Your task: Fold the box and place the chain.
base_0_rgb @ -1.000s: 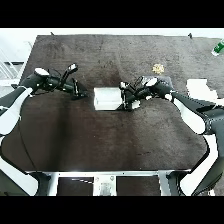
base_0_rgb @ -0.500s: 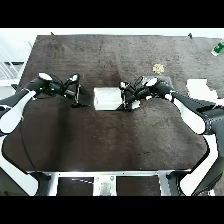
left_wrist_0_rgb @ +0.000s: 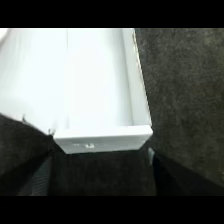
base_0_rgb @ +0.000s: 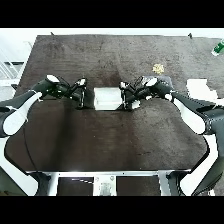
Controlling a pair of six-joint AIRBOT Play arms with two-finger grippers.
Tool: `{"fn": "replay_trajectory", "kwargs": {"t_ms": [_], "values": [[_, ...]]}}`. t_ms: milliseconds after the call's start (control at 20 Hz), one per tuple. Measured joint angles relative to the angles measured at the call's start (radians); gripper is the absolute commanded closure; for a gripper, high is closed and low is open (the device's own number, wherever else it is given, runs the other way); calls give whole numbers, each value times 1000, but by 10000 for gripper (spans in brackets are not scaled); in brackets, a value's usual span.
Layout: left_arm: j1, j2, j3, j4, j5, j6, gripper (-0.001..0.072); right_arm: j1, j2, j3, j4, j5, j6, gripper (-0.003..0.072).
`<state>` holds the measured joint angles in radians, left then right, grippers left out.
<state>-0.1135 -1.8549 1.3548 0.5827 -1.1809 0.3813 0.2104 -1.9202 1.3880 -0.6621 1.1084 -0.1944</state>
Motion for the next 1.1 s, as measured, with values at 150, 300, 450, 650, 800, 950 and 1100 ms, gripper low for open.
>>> {"fn": "replay_trajectory", "kwargs": {"t_ms": [150,300,450,650,800,950,1100], "values": [[-8,0,0,4,21,-8,-11,0,0,0,0,0,0,174],[-16,0,0,8,39,-12,-11,0,0,0,0,0,0,175],[-17,0,0,10,53,-14,-11,0,0,0,0,0,0,174],[-20,0,0,10,55,-14,-11,0,0,0,0,0,0,174],[-31,-1,0,14,56,-14,-11,0,0,0,0,0,-1,174],[-40,-6,0,18,58,-15,-11,0,0,0,-1,0,-1,174],[-45,-8,0,16,56,-18,-11,0,0,0,0,0,1,174]]}}
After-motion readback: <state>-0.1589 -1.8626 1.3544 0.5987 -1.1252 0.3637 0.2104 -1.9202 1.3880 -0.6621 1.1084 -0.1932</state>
